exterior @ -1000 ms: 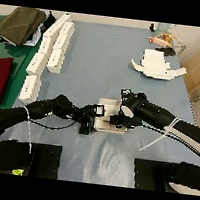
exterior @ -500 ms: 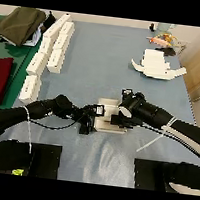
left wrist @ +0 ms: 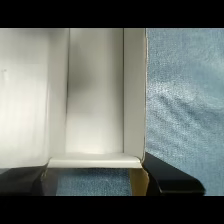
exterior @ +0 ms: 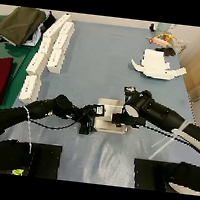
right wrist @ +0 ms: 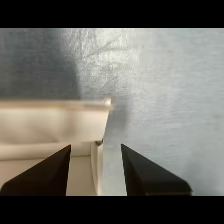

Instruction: Fold the box.

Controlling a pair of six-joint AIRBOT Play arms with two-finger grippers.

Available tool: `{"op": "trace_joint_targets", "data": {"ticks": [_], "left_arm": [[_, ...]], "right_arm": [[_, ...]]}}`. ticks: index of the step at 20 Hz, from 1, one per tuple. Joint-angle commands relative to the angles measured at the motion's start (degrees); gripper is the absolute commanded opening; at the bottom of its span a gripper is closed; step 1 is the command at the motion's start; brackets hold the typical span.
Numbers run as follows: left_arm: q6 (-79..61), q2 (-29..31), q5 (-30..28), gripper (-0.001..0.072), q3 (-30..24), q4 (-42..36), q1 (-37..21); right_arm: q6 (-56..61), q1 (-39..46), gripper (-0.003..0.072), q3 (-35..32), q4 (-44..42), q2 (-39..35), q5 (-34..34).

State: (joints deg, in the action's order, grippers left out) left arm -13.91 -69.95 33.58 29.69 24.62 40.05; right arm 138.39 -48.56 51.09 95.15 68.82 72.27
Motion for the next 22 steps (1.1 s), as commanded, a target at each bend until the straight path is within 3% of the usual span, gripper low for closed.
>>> {"op": "trace_joint_targets", "data": {"ticks": [1,5,6,11,14,17,20,22], "left_arm": [[0.0,0.0,0.0,0.0509,0.0,0.0,0.0],[0.0,0.0,0.0,0.0509,0.0,0.0,0.0],[0.0,0.0,0.0,0.0509,0.0,0.0,0.0],[0.0,0.0,0.0,0.0509,0.0,0.0,0.0],[0.0,0.0,0.0,0.0509,0.0,0.0,0.0],[0.0,0.0,0.0,0.0509,0.0,0.0,0.0],[0.0,0.0,0.0,0.0509,0.0,0.0,0.0],[0.0,0.0,0.0,0.0509,0.0,0.0,0.0]], "right_arm": [[-1.6,0.2,0.0480,0.9,0.1,-5.7,2.5],[-4.5,2.8,0.0448,1.6,2.6,-12.8,2.8],[-6.4,5.2,0.0354,1.6,2.5,-13.4,2.9],[-21.7,23.4,0.0020,1.5,-4.3,-10.6,1.6],[-35.7,34.8,0.0005,1.4,-16.9,-4.2,0.0],[-50.6,43.3,0.0005,1.5,-36.8,4.3,-0.4],[-62.1,47.5,0.0005,1.5,-57.2,12.7,2.3],[-67.4,47.5,0.0005,1.6,-65.9,17.2,4.1]]}}
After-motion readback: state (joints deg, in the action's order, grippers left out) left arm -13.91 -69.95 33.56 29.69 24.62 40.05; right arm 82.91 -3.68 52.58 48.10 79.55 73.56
